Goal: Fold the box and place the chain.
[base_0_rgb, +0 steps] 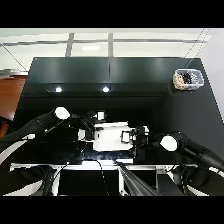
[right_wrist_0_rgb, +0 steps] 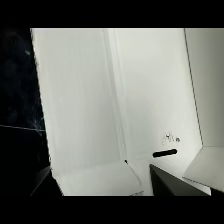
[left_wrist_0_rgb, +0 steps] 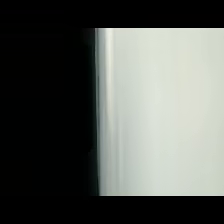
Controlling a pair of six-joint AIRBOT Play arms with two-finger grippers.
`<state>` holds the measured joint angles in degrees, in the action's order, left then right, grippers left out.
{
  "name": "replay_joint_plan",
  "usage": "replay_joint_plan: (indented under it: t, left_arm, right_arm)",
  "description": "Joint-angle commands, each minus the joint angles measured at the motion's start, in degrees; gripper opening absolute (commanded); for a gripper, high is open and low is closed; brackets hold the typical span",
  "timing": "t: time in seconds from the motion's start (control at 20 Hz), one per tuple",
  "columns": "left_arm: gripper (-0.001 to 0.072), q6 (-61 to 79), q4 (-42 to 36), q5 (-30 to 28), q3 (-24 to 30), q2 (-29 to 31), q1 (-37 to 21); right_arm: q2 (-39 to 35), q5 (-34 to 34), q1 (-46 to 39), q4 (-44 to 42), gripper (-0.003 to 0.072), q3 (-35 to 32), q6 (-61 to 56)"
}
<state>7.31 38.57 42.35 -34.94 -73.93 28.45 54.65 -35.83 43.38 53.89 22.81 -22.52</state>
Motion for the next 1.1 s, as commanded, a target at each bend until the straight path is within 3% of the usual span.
replay_joint_plan:
  t: [0.0,0.35,0.8,0.9,1.0,1.05]
  left_arm:
    - [0.0031,0.00,-0.02,0.07,0.04,0.00,0.00]
    - [0.0031,-0.02,0.00,0.07,0.04,0.00,0.00]
    - [0.0031,-0.04,-0.02,0.09,0.04,0.00,0.00]
    - [0.0031,-0.04,-0.02,0.09,0.04,0.00,0.00]
    - [0.0031,-0.07,-0.04,0.09,0.04,0.00,0.00]
    - [0.0031,-0.07,-0.02,0.09,0.04,0.00,0.00]
  right_arm:
    - [0.20,3.76,1.31,-2.64,0.0693,-0.02,-0.20]
    - [-0.57,3.93,0.68,-2.84,0.0693,1.86,-1.31]
    - [-2.12,1.53,-5.97,-1.18,0.0692,5.66,-2.93]
    - [-2.05,1.64,-6.23,1.79,0.0636,5.66,-2.99]
    - [-1.16,1.84,-6.23,1.86,0.0637,5.68,-2.97]
    - [-0.59,2.10,-6.23,1.88,0.0698,5.68,-2.95]
